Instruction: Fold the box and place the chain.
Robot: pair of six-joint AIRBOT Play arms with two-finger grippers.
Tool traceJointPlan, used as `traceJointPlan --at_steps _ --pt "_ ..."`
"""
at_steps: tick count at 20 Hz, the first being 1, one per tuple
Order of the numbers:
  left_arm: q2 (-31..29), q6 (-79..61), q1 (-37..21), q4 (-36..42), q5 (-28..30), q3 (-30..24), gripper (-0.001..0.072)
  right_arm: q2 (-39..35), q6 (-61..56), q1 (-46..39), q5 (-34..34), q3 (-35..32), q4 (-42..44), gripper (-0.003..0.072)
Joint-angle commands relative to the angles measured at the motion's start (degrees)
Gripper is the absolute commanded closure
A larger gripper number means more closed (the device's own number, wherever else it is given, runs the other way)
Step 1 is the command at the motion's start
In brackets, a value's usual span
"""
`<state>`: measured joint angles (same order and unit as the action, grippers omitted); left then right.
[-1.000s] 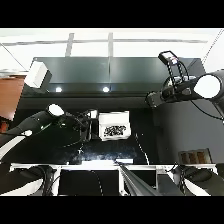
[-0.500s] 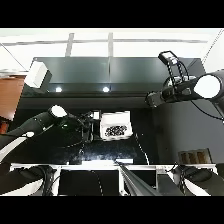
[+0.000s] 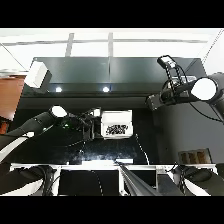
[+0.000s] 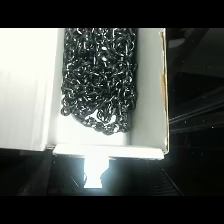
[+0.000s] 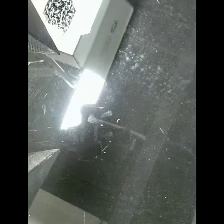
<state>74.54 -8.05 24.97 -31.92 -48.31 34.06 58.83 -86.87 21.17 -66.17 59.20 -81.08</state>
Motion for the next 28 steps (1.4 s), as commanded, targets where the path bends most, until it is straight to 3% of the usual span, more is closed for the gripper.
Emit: traceJointPlan --at_steps 1,19,24,28 --pt "0.0 0.6 0.0 -1.8 0.5 0.0 0.0003 0.0 -0.2 0.0 0.9 -0.2 0.0 -0.0015" --pt "-2.2 6.7 0.3 -1.4 -1.6 -0.1 0.0002 0.0 -0.2 0.0 0.4 -0.2 0.0 -0.0015" --pt "-2.2 7.2 3.3 -3.1 2.1 -0.1 0.0002 0.0 -0.4 0.0 0.4 -0.2 0.0 -0.0015" --pt "-2.2 7.2 4.1 -0.2 5.1 -0.1 0.0002 0.0 -0.4 0.0 0.4 -0.2 0.0 -0.0015"
